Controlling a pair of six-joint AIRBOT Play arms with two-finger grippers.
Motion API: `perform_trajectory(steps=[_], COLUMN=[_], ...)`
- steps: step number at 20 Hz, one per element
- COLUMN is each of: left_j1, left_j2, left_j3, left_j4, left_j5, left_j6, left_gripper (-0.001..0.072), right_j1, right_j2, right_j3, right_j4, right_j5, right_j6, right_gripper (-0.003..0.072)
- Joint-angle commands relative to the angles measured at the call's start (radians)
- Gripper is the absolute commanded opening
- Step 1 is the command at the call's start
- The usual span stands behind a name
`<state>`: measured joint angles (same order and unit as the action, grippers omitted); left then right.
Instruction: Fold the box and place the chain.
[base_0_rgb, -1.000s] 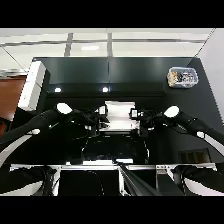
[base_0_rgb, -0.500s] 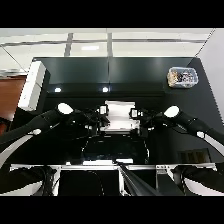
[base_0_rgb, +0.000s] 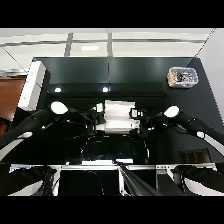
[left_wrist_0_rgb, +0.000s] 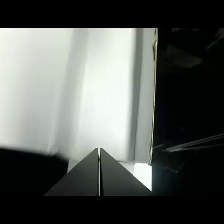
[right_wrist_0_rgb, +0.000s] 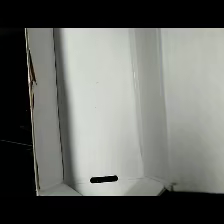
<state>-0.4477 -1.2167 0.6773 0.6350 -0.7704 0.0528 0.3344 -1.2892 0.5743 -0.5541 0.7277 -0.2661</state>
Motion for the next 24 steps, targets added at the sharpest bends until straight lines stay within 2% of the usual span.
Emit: perform_trajectory(steps=[1,3,4,6,8,10,12,14,16,18,21,24], left_j1=[0.087,0.188,0.246,0.369,0.467,0.502,0.48,0.418,0.346,0.282,0.225,0.245], left_j2=[0.139,0.175,0.17,0.121,0.035,-0.056,-0.135,-0.187,-0.221,-0.243,-0.257,-0.257], left_j3=[0.001,0.001,0.0,0.0,0.0,0.0,0.002,0.002,0.002,0.011,0.034,0.058], left_j4=[0.287,0.373,0.375,0.356,0.225,0.074,0.01,0.011,0.01,0.01,0.007,-0.096], left_j5=[0.003,-0.017,-0.053,-0.199,-0.369,-0.434,-0.418,-0.357,-0.278,-0.246,-0.243,-0.295], left_j6=[-0.489,-0.856,-0.982,-1.237,-1.275,-1.202,-1.182,-1.183,-1.184,-1.186,-1.181,-1.036], left_gripper=[0.0024,0.0024,0.0024,0.0025,0.0025,0.0023,0.0022,0.0022,0.0022,0.0022,0.0023,0.0028], right_j1=[0.0,0.0,0.0,0.0,0.0,0.0,0.0,0.0,0.0,0.0,0.0,0.0], right_j2=[0.0,0.0,0.0,0.0,0.0,0.0,0.0,0.0,0.0,0.0,0.0,0.0], right_j3=[0.001,0.001,0.001,0.001,0.001,0.001,0.001,0.001,0.001,0.001,0.001,0.001], right_j4=[0.0,0.0,0.0,0.0,0.0,0.0,0.0,0.0,0.0,0.0,0.0,0.0], right_j5=[0.002,0.002,0.002,0.002,0.002,0.002,0.002,0.002,0.002,0.002,0.002,0.002], right_j6=[0.0,0.0,0.0,0.0,0.0,0.0,0.0,0.0,0.0,0.0,0.0,0.0], right_gripper=[0.0241,0.0241,0.0241,0.0241,0.0241,0.0241,0.0241,0.0241,0.0241,0.0241,0.0241,0.0241])
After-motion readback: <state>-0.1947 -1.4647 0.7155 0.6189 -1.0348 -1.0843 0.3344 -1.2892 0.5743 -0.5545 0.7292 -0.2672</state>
